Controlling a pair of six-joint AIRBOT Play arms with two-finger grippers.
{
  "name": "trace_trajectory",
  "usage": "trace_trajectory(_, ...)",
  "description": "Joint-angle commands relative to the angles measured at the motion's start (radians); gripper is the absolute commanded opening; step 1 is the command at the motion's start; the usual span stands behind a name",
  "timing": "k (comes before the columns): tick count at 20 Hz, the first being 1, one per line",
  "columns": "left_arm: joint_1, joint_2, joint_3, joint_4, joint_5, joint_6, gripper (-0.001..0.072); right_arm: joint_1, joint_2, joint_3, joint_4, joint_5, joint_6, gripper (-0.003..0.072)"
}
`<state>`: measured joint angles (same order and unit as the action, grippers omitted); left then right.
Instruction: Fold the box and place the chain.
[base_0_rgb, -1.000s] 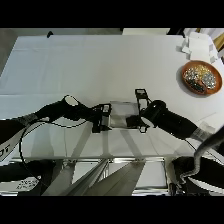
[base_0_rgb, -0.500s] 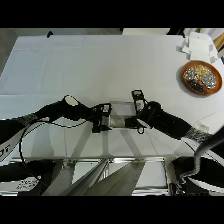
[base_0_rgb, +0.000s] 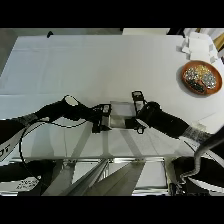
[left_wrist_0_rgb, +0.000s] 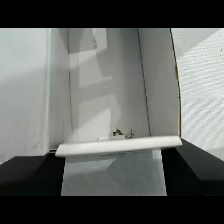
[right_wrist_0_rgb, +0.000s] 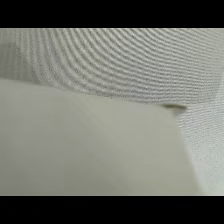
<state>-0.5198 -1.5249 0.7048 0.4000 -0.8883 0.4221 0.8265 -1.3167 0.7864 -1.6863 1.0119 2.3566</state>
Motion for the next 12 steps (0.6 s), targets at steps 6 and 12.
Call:
trace_trajectory(6, 0.001, 0.000, 0.000, -0.002, 0.002, -0.003, 0.0412, 0.000, -0.031, 0.001, 0.017, -0.005, 0.003, 0.0012)
trace_trajectory(12, 0.001, 0.000, 0.000, -0.002, 0.002, -0.003, 0.0412, 0.000, -0.029, 0.001, 0.019, 0.002, 0.002, 0.0127)
